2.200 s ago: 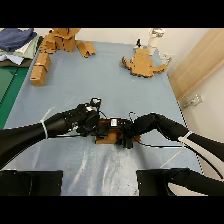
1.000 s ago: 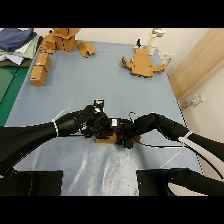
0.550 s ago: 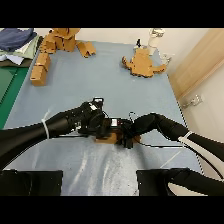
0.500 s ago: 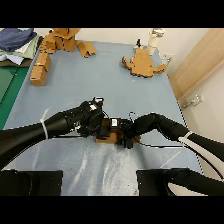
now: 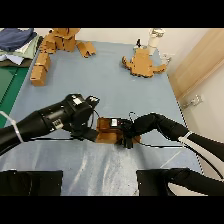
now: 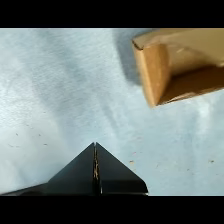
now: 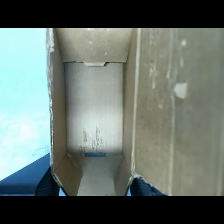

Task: Fold the box.

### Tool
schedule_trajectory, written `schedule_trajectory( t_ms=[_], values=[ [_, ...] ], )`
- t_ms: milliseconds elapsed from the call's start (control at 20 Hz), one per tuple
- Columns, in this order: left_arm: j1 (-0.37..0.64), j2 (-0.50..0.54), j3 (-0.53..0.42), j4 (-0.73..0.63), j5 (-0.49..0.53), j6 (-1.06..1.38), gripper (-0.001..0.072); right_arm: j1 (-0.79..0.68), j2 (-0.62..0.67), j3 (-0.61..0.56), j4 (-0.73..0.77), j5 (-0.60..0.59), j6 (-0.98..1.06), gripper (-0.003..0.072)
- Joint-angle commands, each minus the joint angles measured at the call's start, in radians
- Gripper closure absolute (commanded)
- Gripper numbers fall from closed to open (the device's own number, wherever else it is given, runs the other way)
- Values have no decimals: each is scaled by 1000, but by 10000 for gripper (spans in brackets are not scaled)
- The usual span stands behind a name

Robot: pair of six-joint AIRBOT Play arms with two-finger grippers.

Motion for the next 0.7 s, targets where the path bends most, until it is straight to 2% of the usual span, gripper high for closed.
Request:
schedule_trajectory(
  t_ms=[0, 100, 200, 250, 300, 350, 550, 650],
  values=[
    [121, 64, -83, -150, 56, 207, 698, 0, 0, 1, 0, 0, 0, 184],
    [212, 69, -137, -314, 117, 334, 697, 0, 0, 1, 0, 0, 0, 185],
    [253, 54, -154, -430, 203, 425, 694, 0, 0, 1, 0, 0, 0, 184],
    [253, 48, -154, -449, 261, 426, 573, 0, 0, 1, 0, 0, 0, 184],
    [250, 41, -154, -467, 310, 418, 239, 0, 0, 1, 0, 0, 0, 184],
    [250, 34, -154, -481, 344, 406, 166, 0, 0, 1, 0, 0, 0, 185],
    [250, 8, -154, -480, 412, 292, 167, 0, 0, 1, 0, 0, 0, 184],
    [245, -21, -154, -487, 415, 277, 167, 0, 0, 1, 0, 0, 0, 184]
  ],
)
